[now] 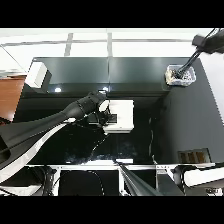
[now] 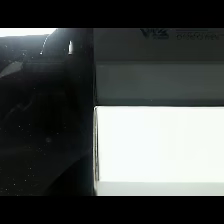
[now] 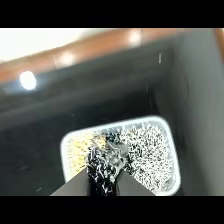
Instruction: Fold the box and place the chain.
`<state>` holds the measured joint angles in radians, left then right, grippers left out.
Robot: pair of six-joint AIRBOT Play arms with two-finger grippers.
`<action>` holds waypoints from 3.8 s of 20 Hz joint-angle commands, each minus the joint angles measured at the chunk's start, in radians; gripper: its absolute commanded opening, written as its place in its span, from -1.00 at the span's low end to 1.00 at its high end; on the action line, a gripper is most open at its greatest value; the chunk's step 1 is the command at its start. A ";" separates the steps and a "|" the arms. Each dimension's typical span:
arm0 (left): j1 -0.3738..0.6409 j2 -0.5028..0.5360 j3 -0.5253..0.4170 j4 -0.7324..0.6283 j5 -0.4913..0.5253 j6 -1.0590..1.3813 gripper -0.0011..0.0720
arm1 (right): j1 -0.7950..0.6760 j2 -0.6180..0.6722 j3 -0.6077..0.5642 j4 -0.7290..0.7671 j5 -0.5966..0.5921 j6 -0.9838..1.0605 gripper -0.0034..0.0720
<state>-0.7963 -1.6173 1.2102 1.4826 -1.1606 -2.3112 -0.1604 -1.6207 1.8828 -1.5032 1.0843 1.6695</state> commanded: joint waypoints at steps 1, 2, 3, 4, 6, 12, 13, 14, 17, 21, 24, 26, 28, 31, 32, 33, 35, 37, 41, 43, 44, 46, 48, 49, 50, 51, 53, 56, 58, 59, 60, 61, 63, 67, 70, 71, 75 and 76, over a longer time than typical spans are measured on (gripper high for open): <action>0.001 -0.001 0.000 0.000 0.000 0.000 -0.89 | 0.000 0.179 0.003 0.099 0.041 -0.104 -0.86; 0.001 0.000 0.000 0.000 0.000 0.000 -0.89 | 0.000 0.226 0.003 0.140 0.060 -0.130 -0.86; 0.001 -0.001 0.000 0.000 0.000 0.000 -0.89 | 0.000 0.270 0.003 0.174 0.064 -0.149 -0.86; 0.001 -0.001 0.000 0.000 0.000 0.000 -0.89 | 0.000 0.315 0.003 0.206 0.061 -0.164 -0.86; 0.001 -0.001 0.000 0.001 0.001 0.000 -0.89 | 0.000 0.397 0.003 0.257 0.066 -0.172 -0.87; 0.001 0.000 0.000 0.000 0.000 0.000 -0.89 | 0.001 0.583 0.003 0.429 0.136 -0.187 -0.86; 0.001 0.000 0.000 0.000 0.000 0.000 -0.89 | 0.001 0.602 0.003 0.473 0.153 -0.189 -0.87; 0.001 0.000 0.000 0.000 0.000 0.000 -0.89 | 0.000 0.616 0.003 0.509 0.164 -0.195 -0.86; 0.001 -0.001 0.000 0.000 0.000 0.000 -0.89 | 0.000 0.635 0.003 0.612 0.267 -0.201 -0.86; 0.001 -0.001 0.000 0.000 0.000 0.000 -0.89 | 0.071 0.635 -0.051 0.646 0.373 -0.202 -0.86; 0.001 -0.001 0.000 0.001 0.000 0.000 -0.89 | 0.187 0.635 -0.139 0.646 0.397 -0.201 -0.86; 0.001 -0.001 0.000 0.000 0.000 0.000 -0.89 | 0.266 0.634 -0.204 0.646 0.389 -0.201 -0.86; 0.001 -0.001 0.000 0.000 0.000 0.000 -0.89 | 0.327 0.634 -0.258 0.646 0.346 -0.201 -0.86; 0.001 -0.001 0.000 0.000 0.000 0.000 -0.89 | 0.393 0.632 -0.301 0.647 0.260 -0.198 -0.86; 0.001 -0.001 0.000 0.000 0.000 0.000 -0.89 | 0.403 0.631 -0.302 0.648 0.247 -0.196 -0.86; 0.001 -0.001 0.000 0.000 0.000 0.000 -0.89 | 0.409 0.631 -0.302 0.656 0.235 -0.196 -0.86; 0.001 -0.001 0.000 0.001 0.000 0.000 -0.89 | 0.410 0.631 -0.302 0.704 0.211 -0.197 -0.86; 0.001 -0.001 0.000 0.001 0.000 0.000 -0.89 | 0.410 0.631 -0.302 0.771 0.171 -0.204 -0.86; 0.001 -0.001 0.000 0.000 0.000 0.000 -0.89 | 0.410 0.631 -0.299 0.901 0.072 -0.256 -0.86; 0.001 -0.001 0.000 0.000 0.000 0.000 -0.89 | 0.410 0.631 -0.297 0.966 0.036 -0.282 -0.86; 0.001 -0.001 0.000 0.000 0.000 0.000 -0.89 | 0.410 0.631 -0.296 0.998 0.029 -0.294 -0.86; 0.001 -0.001 0.000 0.000 0.000 0.000 -0.89 | 0.410 0.631 -0.291 1.019 0.027 -0.303 -0.86; 0.001 -0.001 0.000 0.000 0.000 0.000 -0.89 | 0.410 0.631 -0.285 1.028 0.024 -0.307 -0.86; 0.001 -0.001 0.000 0.001 0.001 0.000 -0.89 | 0.410 0.632 -0.285 1.041 0.018 -0.317 -0.86; 0.001 -0.001 0.000 0.000 0.000 0.000 -0.89 | 0.410 0.631 -0.285 1.046 0.010 -0.322 -0.86; 0.001 -0.001 0.000 0.000 0.000 0.000 -0.89 | 0.410 0.631 -0.285 1.040 0.007 -0.331 -0.86; 0.001 -0.001 0.000 0.000 0.000 0.000 -0.89 | 0.410 0.631 -0.285 1.023 0.013 -0.330 -0.86; 0.001 -0.001 0.000 0.000 0.000 0.000 -0.89 | 0.410 0.631 -0.286 1.015 0.035 -0.327 -0.86; 0.001 -0.001 0.000 0.000 0.000 0.000 -0.89 | 0.410 0.631 -0.285 1.041 -0.011 -0.328 -0.86; 0.001 -0.001 0.000 0.001 0.001 0.000 -0.89 | 0.410 0.631 -0.285 1.058 -0.031 -0.330 -0.86; 0.001 -0.001 0.000 0.001 0.000 0.000 -0.89 | 0.410 0.631 -0.285 1.072 -0.037 -0.333 -0.86; 0.001 -0.001 0.000 0.000 0.000 0.000 -0.89 | 0.410 0.631 -0.285 1.087 -0.036 -0.339 -0.86; 0.001 -0.001 0.000 0.001 0.000 0.000 -0.89 | 0.410 0.631 -0.285 1.112 -0.040 -0.347 -0.86; 0.001 -0.001 0.000 0.001 0.001 0.000 -0.89 | 0.410 0.631 -0.289 1.049 0.006 -0.349 -0.86; 0.001 -0.001 0.000 0.000 0.000 0.000 -0.89 | 0.415 0.631 -0.348 0.979 0.079 -0.322 -0.86; 0.001 -0.001 0.000 0.000 0.000 0.000 -0.89 | 0.423 0.631 -0.377 0.946 0.102 -0.314 -0.86; 0.001 -0.001 0.000 0.001 0.000 0.000 -0.89 | 0.430 0.631 -0.484 0.810 0.147 -0.277 -0.86; 0.001 -0.001 0.000 0.001 0.000 0.000 -0.89 | 0.430 0.631 -0.517 0.814 0.145 -0.274 -0.86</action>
<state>-0.7963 -1.6173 1.2102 1.4830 -1.1603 -2.3116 0.2657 -0.9897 1.4384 -0.6163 1.1957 1.3705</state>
